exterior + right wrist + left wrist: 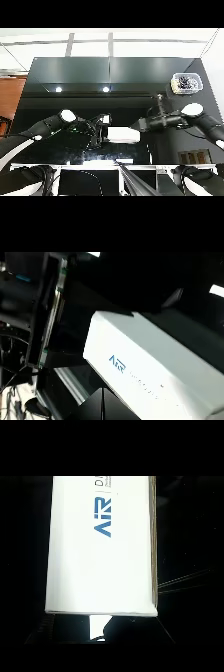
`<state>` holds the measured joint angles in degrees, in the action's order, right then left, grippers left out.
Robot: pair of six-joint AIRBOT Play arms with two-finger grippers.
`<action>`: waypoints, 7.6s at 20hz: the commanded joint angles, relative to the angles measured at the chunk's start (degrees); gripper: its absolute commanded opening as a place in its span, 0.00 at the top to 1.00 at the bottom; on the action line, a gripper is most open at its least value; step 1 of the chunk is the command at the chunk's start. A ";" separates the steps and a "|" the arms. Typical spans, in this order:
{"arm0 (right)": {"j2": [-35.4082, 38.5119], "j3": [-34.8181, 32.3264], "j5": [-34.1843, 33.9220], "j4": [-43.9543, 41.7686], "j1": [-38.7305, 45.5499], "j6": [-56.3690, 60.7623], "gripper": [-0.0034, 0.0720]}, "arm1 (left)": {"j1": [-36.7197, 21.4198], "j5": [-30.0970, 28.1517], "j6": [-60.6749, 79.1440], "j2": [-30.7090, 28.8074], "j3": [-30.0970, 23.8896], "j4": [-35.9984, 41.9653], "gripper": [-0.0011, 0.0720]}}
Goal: Fold the box and place the chain.
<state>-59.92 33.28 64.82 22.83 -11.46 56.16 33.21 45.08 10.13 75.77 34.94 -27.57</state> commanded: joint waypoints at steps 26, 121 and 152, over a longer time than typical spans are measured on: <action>6.08 3.15 -1.27 31.21 14.40 15.06 0.95 | 0.00 0.35 0.07 0.04 0.07 0.02 0.52; 6.10 3.13 -0.35 32.70 22.88 13.88 0.95 | 15.63 -1.57 -28.63 4.59 17.16 -12.57 0.01; 6.10 3.13 -0.37 31.12 22.88 13.90 0.95 | -17.84 -4.17 -73.42 -1.44 18.73 -49.70 0.68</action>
<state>-53.87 36.38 64.45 55.13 11.38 70.04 31.03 41.12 -54.59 74.54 52.64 -73.80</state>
